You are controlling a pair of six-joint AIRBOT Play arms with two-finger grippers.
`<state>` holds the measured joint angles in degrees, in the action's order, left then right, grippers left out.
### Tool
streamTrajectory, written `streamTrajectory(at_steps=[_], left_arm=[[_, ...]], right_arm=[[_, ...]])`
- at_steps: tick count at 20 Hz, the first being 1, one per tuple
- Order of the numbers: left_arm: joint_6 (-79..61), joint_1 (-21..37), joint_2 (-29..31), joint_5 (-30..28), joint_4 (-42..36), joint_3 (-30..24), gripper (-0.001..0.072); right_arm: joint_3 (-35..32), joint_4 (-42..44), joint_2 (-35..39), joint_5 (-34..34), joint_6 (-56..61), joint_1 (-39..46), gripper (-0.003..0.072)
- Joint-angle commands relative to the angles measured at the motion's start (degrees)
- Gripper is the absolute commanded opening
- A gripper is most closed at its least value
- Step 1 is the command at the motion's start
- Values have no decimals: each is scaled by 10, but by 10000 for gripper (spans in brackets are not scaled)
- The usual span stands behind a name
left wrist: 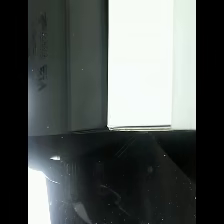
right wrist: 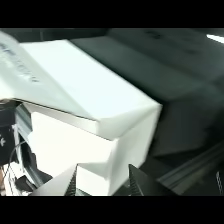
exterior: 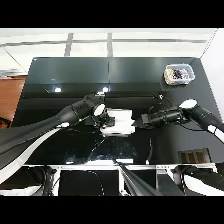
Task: Fold the box and place the chain.
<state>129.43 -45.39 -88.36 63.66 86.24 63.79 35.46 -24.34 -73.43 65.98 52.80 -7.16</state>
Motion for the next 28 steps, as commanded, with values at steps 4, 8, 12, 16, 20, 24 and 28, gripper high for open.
streamTrajectory(at_steps=[4, 8, 12, 16, 20, 24, 28], left_arm=[[0, 0, 0, -3, 0, 0, 24], [0, 0, 0, -3, 0, 0, 24], [0, 0, 0, -3, 0, 0, 24], [0, 0, 0, -3, 0, 0, 24], [-1, 0, 0, -2, 1, 0, 24], [-2, 0, 0, -2, 1, 0, 24], [-2, 0, 0, -2, 1, 0, 24]], right_arm=[[17, -1, 0, -42, 83, -62, 295], [46, -89, 0, -48, 163, -88, 295], [83, -198, 0, -48, 261, -132, 296], [114, -276, -1, -83, 371, -181, 295], [167, -371, -40, -89, 535, -233, 295], [214, -513, -68, -68, 690, -303, 295], [221, -571, -83, -43, 758, -333, 294]])
